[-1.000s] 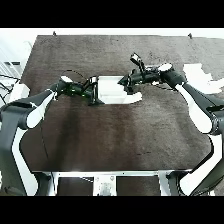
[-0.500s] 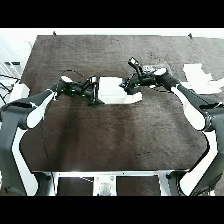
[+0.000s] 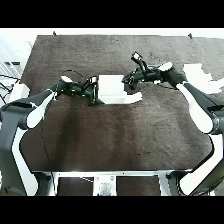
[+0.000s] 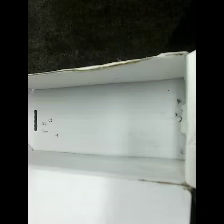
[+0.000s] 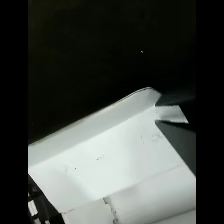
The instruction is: Fold the box and place the chain.
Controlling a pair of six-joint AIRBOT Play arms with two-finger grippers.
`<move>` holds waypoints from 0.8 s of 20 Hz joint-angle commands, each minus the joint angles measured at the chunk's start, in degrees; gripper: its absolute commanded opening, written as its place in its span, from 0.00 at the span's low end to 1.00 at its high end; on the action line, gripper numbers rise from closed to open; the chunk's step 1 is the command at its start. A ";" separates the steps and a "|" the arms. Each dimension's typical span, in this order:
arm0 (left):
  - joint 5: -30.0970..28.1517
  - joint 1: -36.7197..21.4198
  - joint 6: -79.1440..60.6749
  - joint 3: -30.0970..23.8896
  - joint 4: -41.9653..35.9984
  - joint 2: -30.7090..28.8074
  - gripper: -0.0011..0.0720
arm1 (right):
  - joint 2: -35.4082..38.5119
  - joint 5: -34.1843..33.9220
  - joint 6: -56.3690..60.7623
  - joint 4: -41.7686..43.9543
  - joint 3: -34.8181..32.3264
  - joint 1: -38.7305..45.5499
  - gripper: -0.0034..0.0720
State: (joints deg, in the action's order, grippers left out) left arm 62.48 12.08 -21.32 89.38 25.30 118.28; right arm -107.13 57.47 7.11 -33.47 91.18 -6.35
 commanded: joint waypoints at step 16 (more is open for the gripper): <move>-0.02 0.02 0.00 0.02 -0.04 0.00 0.40 | 3.39 5.73 -7.82 -18.23 -6.69 -1.86 1.00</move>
State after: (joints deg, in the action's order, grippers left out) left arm 62.46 12.08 -21.32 89.38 25.26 118.28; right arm -102.80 64.97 0.69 -51.11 84.88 -6.87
